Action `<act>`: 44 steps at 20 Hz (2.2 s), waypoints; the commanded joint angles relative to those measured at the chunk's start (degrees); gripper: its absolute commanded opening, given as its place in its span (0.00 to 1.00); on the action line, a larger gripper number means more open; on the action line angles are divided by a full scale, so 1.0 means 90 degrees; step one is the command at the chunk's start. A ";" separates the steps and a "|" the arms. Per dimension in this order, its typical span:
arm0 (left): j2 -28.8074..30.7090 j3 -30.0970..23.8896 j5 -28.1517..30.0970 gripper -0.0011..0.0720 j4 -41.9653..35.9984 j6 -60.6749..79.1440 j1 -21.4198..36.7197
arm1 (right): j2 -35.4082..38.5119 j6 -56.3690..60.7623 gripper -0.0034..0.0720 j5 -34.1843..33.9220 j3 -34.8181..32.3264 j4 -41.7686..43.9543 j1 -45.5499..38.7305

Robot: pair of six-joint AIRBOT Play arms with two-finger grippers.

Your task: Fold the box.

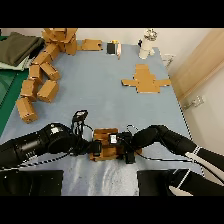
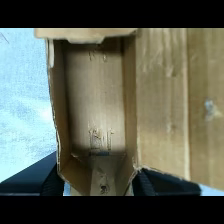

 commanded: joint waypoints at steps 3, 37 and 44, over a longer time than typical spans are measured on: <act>-0.0083 -0.0002 0.0661 1.00 0.0007 0.0005 -0.0005 | 0.0002 0.0002 0.71 0.0000 0.0002 0.0002 0.0007; 0.1802 0.0114 -0.3451 0.03 0.1758 0.0255 0.1416 | 0.0002 0.0002 0.71 0.0000 0.0002 0.0002 0.0005; 0.1802 -0.1994 -0.1020 0.03 -0.1379 0.2200 0.2460 | 0.0002 0.0002 0.71 0.0000 0.0002 0.0002 0.0005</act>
